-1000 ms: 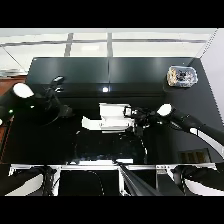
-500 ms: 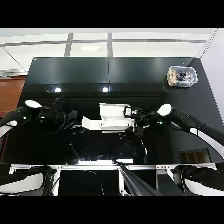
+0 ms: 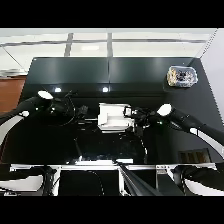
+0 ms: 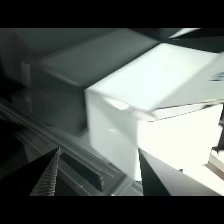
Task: Fold the box and place the chain.
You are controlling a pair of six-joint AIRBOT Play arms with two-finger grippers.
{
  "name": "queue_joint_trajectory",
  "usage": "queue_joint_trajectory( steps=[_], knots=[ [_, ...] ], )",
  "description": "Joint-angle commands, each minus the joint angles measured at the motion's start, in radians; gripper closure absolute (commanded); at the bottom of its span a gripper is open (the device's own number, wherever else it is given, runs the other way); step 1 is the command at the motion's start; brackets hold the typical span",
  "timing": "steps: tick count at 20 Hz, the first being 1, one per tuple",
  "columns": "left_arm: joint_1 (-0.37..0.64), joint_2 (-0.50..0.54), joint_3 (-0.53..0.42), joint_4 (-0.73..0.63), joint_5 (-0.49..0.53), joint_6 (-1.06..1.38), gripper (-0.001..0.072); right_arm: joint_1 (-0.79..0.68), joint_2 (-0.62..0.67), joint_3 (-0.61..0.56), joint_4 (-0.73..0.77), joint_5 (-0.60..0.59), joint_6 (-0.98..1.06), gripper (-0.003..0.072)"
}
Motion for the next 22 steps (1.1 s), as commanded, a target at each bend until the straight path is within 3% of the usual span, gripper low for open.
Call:
queue_joint_trajectory(
  steps=[1, 6, 8, 14, 22],
  knots=[
    [-0.017, -0.004, 0.044, -0.026, -0.055, 0.010, 0.0145, 0.000, 0.000, 0.000, 0.000, 0.000, 0.000, 0.0505],
    [-0.109, -0.004, 0.071, -0.036, -0.048, -0.022, 0.0160, 0.000, 0.000, 0.000, 0.000, 0.000, 0.000, 0.0506],
    [-0.134, -0.004, 0.095, -0.014, -0.046, -0.067, 0.0225, 0.000, 0.000, 0.000, 0.000, 0.000, 0.000, 0.0506],
    [-0.222, -0.004, 0.206, 0.246, 0.004, -0.337, 0.0225, 0.000, 0.000, 0.000, 0.000, 0.000, 0.000, 0.0505],
    [-0.308, -0.005, 0.257, 0.369, 0.062, -0.512, 0.0225, 0.000, 0.000, 0.000, 0.000, 0.000, 0.000, 0.0505]
  ],
)
